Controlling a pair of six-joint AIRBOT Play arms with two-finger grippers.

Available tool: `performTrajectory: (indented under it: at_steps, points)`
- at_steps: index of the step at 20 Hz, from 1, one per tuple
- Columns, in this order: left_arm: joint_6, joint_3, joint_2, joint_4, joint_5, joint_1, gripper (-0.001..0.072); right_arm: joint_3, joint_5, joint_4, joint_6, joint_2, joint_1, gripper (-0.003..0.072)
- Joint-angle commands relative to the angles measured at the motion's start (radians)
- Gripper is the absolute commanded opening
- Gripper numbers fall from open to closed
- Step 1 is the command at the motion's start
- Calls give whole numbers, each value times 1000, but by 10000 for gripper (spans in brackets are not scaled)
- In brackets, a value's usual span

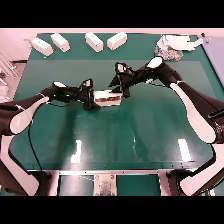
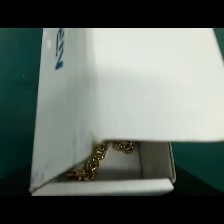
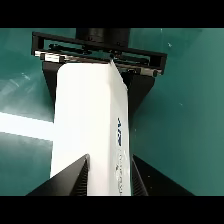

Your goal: Fold the box and place the chain.

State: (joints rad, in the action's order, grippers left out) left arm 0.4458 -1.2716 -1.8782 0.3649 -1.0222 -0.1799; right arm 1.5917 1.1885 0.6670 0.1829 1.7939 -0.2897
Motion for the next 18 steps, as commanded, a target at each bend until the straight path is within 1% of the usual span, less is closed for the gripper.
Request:
performTrajectory:
  at_steps: [1,8,11,15,18]
  points:
    - [0,-1,1,0,0,0,629,1,-6,-1,-18,11,-8,314]
    - [0,-1,1,0,0,0,629,0,-5,0,-53,29,-10,298]
    - [0,-1,1,0,0,0,629,0,-8,3,-52,30,-11,272]
    - [0,-1,1,0,0,0,629,0,-59,1,-52,30,-12,271]
    - [0,-1,1,0,0,0,629,0,-60,2,-52,30,-15,271]
